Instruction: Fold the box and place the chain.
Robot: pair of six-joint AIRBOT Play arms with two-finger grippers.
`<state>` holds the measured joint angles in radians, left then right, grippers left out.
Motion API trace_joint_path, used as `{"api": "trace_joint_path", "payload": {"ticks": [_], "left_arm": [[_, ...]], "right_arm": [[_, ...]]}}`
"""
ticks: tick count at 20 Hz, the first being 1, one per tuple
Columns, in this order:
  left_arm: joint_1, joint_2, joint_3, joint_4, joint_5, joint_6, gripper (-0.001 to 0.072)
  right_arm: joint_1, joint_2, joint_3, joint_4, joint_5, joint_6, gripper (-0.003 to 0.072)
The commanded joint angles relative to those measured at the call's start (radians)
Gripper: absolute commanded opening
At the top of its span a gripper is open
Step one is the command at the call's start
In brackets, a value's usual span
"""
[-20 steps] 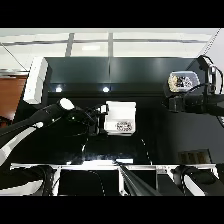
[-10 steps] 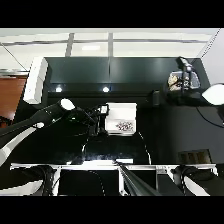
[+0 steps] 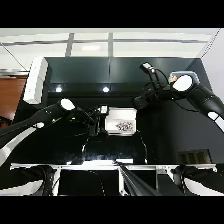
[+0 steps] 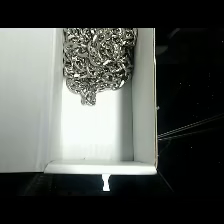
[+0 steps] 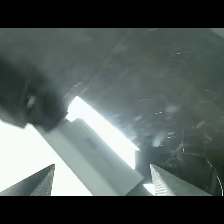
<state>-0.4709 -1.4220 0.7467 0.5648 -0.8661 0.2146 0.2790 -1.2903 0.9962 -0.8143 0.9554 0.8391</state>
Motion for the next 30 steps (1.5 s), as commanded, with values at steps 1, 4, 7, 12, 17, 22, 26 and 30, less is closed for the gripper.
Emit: {"api": "trace_joint_path", "payload": {"ticks": [1,4,7,12,17,22,26,30], "left_arm": [[-0.001,-0.001,0.000,0.000,0.001,-0.002,0.0493],[-0.001,-0.001,0.000,0.000,-0.003,-0.002,0.0493],[-0.001,-0.001,0.000,0.000,-0.002,-0.002,0.0493],[-0.001,-0.001,0.000,0.000,-0.002,-0.002,0.0493],[-0.001,-0.001,0.000,0.000,-0.006,-0.002,0.0493],[-0.001,-0.001,0.000,0.000,-0.006,-0.002,0.0493],[-0.001,-0.001,0.000,0.000,-0.006,-0.002,0.0494],[-0.001,-0.001,0.000,0.000,-0.006,-0.002,0.0494]], "right_arm": [[0.016,-0.002,0.019,0.000,0.219,-0.138,0.0720],[0.043,0.002,0.013,-0.060,0.399,-0.140,0.0720],[0.064,0.015,-0.005,-0.087,0.321,-0.167,0.0720],[0.095,0.017,-0.013,-0.076,0.240,-0.378,0.0720],[0.095,0.043,-0.014,-0.077,0.282,-0.376,0.0720],[0.092,0.116,-0.122,-0.014,0.194,-0.436,0.0720],[0.092,0.116,-0.211,0.069,0.069,-0.549,0.0720],[0.092,0.116,-0.211,0.070,0.069,-0.586,0.0720]]}}
